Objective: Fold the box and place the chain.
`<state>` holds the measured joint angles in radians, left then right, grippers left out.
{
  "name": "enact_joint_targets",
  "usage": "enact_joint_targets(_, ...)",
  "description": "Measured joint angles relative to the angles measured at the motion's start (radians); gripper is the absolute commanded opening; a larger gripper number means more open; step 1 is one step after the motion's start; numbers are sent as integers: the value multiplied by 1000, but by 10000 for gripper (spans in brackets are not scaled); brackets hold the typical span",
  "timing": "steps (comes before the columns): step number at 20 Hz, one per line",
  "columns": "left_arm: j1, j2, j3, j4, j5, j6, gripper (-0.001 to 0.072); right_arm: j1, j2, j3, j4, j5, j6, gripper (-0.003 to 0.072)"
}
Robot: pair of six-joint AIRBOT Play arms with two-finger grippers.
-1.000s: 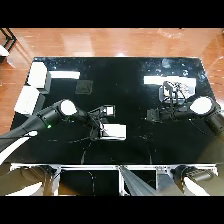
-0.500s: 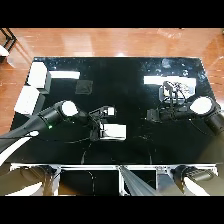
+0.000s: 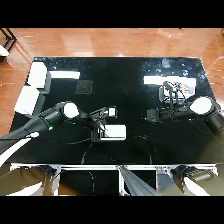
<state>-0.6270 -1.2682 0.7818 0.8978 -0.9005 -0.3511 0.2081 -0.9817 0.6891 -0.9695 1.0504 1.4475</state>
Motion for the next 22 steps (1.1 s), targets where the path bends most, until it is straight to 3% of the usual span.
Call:
enact_joint_targets(5,37,89,0,113,-37,-193,293,0,0,0,0,2,0,24)
enact_joint_targets(10,199,232,0,245,-222,-375,293,0,0,0,5,4,0,24)
enact_joint_targets(16,548,369,0,312,-471,-521,293,10,0,0,29,1,0,24)
enact_joint_targets(22,959,413,0,356,-559,-605,293,50,0,0,30,-32,-17,24)
